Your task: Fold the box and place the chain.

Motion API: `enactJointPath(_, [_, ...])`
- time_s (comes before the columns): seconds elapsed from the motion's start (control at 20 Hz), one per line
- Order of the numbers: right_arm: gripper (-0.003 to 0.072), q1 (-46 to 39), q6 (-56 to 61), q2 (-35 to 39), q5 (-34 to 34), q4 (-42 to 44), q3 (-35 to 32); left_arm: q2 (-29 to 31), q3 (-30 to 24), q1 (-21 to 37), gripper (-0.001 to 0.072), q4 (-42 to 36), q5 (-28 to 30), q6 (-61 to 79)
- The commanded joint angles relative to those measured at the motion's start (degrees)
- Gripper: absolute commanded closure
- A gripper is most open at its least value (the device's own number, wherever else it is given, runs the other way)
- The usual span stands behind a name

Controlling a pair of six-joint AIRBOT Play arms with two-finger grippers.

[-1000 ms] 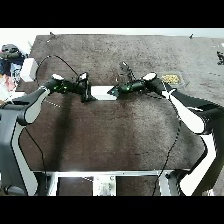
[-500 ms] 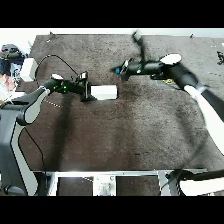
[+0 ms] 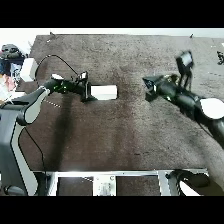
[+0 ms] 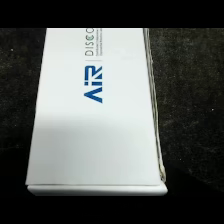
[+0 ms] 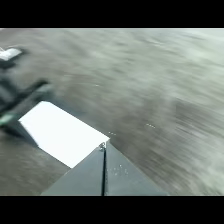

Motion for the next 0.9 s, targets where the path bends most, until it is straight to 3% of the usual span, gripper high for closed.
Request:
enactJointPath(0.0, [0.0678,0.07,0.37,9.92,-10.27,-1.22,-13.29,0.0,0.02,0.04,0.0251,0.02,-0.02,0.04])
enactJointPath(0.2, [0.0677,0.07,0.39,11.23,-12.5,-1.2,-17.4,0.0,0.02,0.04,0.0254,0.02,-0.11,0.02])
enactJointPath(0.3, [0.0677,0.07,0.37,11.23,-12.55,-1.18,-17.4,0.55,0.04,0.28,0.0692,-0.13,-0.39,0.04])
enactJointPath(0.6, [0.0677,0.07,0.37,11.23,-12.98,-1.2,-17.38,7.8,0.44,4.22,0.0702,-14.03,4.26,-8.61])
enactJointPath(0.7, [0.0677,0.07,0.37,11.23,-13.88,-1.2,-17.38,12.09,0.44,7.04,0.0704,-14.8,11.15,-16.31])
enactJointPath(0.85, [0.0677,0.07,0.37,11.23,-14.91,-1.2,-17.38,17.84,-0.04,11.61,0.0705,-11.54,27.43,-30.12])
